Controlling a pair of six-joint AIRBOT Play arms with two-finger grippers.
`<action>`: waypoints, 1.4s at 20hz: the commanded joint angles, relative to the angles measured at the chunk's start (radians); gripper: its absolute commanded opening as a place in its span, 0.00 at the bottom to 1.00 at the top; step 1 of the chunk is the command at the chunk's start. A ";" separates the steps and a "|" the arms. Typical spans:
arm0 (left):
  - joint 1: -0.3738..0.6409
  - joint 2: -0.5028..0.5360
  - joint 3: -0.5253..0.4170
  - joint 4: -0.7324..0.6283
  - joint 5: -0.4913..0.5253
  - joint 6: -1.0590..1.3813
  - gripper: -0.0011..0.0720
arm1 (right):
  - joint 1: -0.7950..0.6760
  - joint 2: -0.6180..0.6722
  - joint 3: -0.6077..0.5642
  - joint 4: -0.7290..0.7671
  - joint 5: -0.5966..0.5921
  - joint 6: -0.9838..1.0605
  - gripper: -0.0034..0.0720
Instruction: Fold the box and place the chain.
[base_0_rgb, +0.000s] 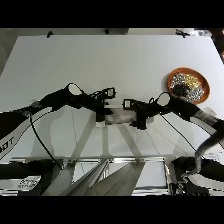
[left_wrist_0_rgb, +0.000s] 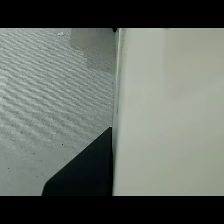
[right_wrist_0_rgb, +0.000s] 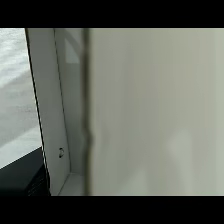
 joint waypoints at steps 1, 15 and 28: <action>0.000 0.000 0.000 0.000 0.001 0.000 0.03 | 0.000 -0.001 -0.001 -0.006 0.003 0.007 0.59; 0.000 0.000 0.000 0.000 0.000 0.000 0.03 | 0.000 -0.001 -0.001 -0.006 0.005 0.007 0.59; 0.126 0.156 0.000 0.182 -0.147 -0.175 0.64 | 0.000 -0.001 -0.001 -0.006 0.005 0.007 0.59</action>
